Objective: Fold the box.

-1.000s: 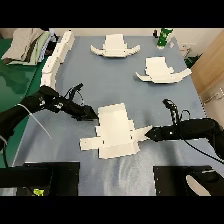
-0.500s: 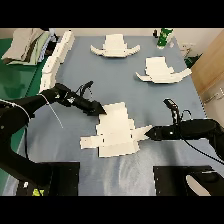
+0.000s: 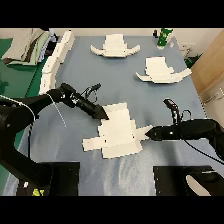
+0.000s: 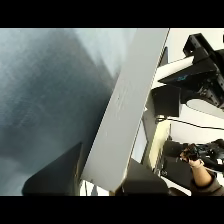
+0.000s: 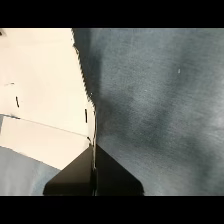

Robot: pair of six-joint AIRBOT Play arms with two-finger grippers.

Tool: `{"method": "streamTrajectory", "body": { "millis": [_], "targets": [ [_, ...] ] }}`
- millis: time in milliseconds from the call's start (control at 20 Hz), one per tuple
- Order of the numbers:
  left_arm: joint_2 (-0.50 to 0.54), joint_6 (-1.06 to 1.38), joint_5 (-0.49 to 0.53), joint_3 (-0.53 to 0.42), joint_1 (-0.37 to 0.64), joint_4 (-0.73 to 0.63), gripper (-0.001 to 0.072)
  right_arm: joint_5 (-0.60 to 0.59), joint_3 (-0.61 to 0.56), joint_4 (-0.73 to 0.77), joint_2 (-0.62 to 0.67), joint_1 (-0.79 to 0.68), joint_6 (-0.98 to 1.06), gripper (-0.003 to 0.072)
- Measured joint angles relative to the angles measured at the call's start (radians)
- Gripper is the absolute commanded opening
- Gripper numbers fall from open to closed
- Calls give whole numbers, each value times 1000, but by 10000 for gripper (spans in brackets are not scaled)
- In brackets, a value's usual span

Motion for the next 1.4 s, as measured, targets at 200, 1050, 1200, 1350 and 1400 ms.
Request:
{"method": "streamTrajectory", "body": {
  "millis": [200, 1050, 1200, 1350, 1400],
  "targets": [
    [0, 13, -13, 1, -10, 1, 14, 0, 0, 0, 0, 0, 0, 0],
    [22, 294, -100, 36, -15, -66, 10, 108, 74, -449, 0, -7, 213, 395],
    [67, 394, -71, 43, -31, -80, 8, 156, 88, -577, 0, -7, 352, 382],
    [123, 453, 15, 47, -66, -43, 7, 188, 123, -594, 1, -7, 416, 364],
    [144, 465, 49, 46, -85, -16, 7, 196, 144, -584, 2, -7, 430, 364]
  ]
}}
